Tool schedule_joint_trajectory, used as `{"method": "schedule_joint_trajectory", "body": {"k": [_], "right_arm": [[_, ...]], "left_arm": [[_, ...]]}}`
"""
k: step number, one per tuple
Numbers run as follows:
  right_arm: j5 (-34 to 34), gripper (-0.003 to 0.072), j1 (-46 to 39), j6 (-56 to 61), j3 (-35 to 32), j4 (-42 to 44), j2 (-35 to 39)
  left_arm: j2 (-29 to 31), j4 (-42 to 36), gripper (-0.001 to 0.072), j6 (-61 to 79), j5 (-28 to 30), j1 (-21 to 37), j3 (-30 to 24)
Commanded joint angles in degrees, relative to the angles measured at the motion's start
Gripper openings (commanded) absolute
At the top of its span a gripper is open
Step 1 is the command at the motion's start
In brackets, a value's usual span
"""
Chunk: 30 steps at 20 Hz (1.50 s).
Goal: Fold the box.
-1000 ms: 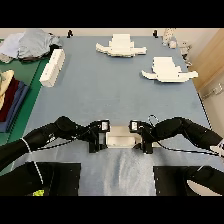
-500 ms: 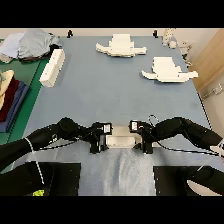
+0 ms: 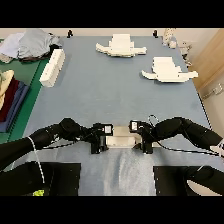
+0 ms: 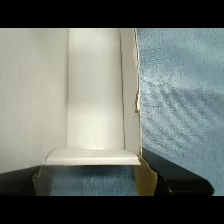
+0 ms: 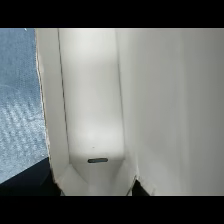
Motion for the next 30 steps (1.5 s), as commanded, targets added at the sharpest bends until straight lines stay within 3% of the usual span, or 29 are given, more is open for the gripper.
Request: {"method": "schedule_joint_trajectory", "body": {"k": [1,2,5,6,7,30], "right_arm": [[0.0,0.0519,0.0,0.0,0.0,0.0,0.0],[0.0,0.0519,0.0,0.0,0.0,0.0,0.0],[0.0,0.0519,0.0,0.0,0.0,0.0,0.0],[0.0,0.0519,0.0,0.0,0.0,0.0,0.0],[0.0,0.0519,0.0,0.0,0.0,0.0,0.0],[0.0,0.0519,0.0,0.0,0.1,0.1,0.0]], "left_arm": [[-0.4,0.0,0.0663,0.2,0.1,-0.4,0.3],[-0.7,-0.7,0.0572,0.7,-0.1,-0.7,0.5],[-0.9,-0.8,0.0567,1.0,0.1,-1.0,0.7],[-0.9,-0.9,0.0535,1.0,0.1,-1.0,0.7],[-0.9,-0.9,0.0421,0.9,0.1,-1.0,0.7],[-0.8,-0.8,0.042,0.7,0.1,-1.0,0.7]]}}
